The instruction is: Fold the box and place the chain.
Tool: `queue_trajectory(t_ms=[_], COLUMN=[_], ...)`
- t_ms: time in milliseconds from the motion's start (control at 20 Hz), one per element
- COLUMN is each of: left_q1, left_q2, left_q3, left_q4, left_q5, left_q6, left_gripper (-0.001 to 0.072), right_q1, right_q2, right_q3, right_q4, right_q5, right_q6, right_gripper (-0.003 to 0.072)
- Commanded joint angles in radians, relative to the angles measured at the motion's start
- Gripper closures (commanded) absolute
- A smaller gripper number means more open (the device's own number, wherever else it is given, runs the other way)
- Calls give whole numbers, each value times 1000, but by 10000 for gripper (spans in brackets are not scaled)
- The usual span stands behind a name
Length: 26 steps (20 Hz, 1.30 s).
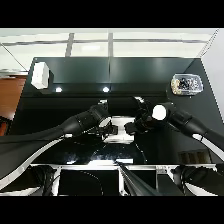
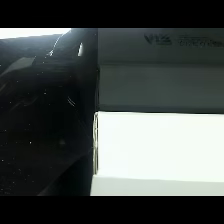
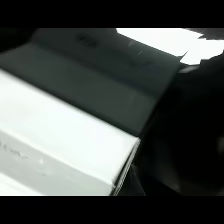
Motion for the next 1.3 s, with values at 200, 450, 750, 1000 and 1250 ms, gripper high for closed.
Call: queue_trajectory(t_ms=[200,450,750,1000,1250], left_q1=[0,0,0,0,0], left_q2=[0,0,0,0,0], left_q3=[0,0,0,0,0], left_q4=[0,0,0,0,0], left_q5=[0,0,0,0,0], left_q6=[0,0,0,0,0], left_gripper=[682,682,682,682,682], right_q1=[217,224,224,224,224], right_q2=[0,-3,-58,-68,-68], right_q3=[55,55,55,55,55], right_q4=[-414,-412,-328,-328,-329], right_q5=[5,78,63,60,59], right_q6=[607,627,604,592,575], right_gripper=[390,390,390,497,634])
